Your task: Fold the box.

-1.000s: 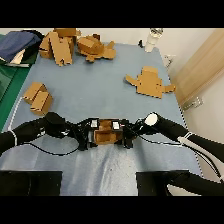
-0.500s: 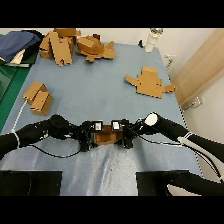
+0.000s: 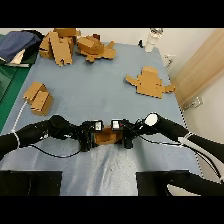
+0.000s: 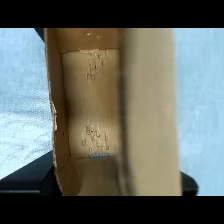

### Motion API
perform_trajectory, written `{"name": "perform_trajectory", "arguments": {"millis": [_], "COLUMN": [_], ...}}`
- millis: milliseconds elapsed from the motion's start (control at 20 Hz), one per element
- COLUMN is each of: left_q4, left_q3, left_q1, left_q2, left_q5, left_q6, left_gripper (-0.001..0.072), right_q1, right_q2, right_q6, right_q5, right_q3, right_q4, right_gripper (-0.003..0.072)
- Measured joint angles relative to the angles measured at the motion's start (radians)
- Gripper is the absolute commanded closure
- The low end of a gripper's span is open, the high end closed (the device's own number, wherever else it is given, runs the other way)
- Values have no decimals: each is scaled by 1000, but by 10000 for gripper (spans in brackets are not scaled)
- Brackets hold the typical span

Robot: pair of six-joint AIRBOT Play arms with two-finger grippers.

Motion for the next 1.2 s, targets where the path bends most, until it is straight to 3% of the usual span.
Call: {"name": "perform_trajectory", "arguments": {"millis": [300,600,1200], "left_q4": [-1,0,-7], "left_q3": [0,0,0], "left_q1": [-1,-1,-1], "left_q2": [0,0,0], "left_q5": [11,13,14], "left_q6": [-8,-8,-8], "left_gripper": [477,478,478], "right_q1": [-2,0,0], "right_q2": [87,121,286], "right_q6": [239,333,760], "right_q5": [35,82,133], "right_q3": [11,12,12], "right_q4": [-185,-210,-290], "right_gripper": [200,200,200]}}
